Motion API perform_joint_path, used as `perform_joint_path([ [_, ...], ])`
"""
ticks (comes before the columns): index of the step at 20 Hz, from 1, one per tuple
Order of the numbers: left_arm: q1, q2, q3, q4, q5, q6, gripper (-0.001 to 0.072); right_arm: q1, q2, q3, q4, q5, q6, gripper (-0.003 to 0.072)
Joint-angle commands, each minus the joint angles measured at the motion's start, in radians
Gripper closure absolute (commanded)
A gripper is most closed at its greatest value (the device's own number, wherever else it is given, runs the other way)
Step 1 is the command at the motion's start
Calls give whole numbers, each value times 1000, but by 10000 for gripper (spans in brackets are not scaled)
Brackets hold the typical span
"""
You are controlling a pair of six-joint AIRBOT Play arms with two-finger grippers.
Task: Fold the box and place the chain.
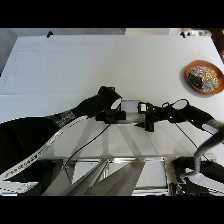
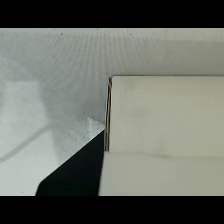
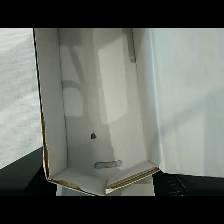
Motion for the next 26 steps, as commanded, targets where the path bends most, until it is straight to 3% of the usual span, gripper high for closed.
perform_joint_path([
  [1, -1, -1, 0, -8, -14, 32, 539, 0, 1, 0, 0, -2, 0, 309],
  [2, 0, 2, 0, -14, -15, 50, 453, 0, 1, 0, 0, -2, 0, 309],
  [3, 3, 6, 0, -15, -19, 56, 435, 0, 1, 0, 0, -2, 0, 309],
  [13, 31, 35, 2, -20, 22, 64, 445, 0, 1, 0, 0, -2, 0, 309],
  [15, 29, 29, 2, -28, 44, 64, 591, 0, 1, 0, 0, -2, 0, 309],
  [21, 27, 0, 2, -39, 51, 69, 591, 0, 1, 0, 0, -2, 0, 309],
  [22, 28, 0, 2, -39, 50, 69, 615, 0, 1, 0, 0, -2, 0, 309],
  [23, 29, 0, 2, -39, 50, 76, 705, 0, 1, 0, 0, -2, 0, 309],
  [26, 29, 0, 2, -39, 43, 86, 707, 0, 1, 0, 0, -2, 0, 309],
])
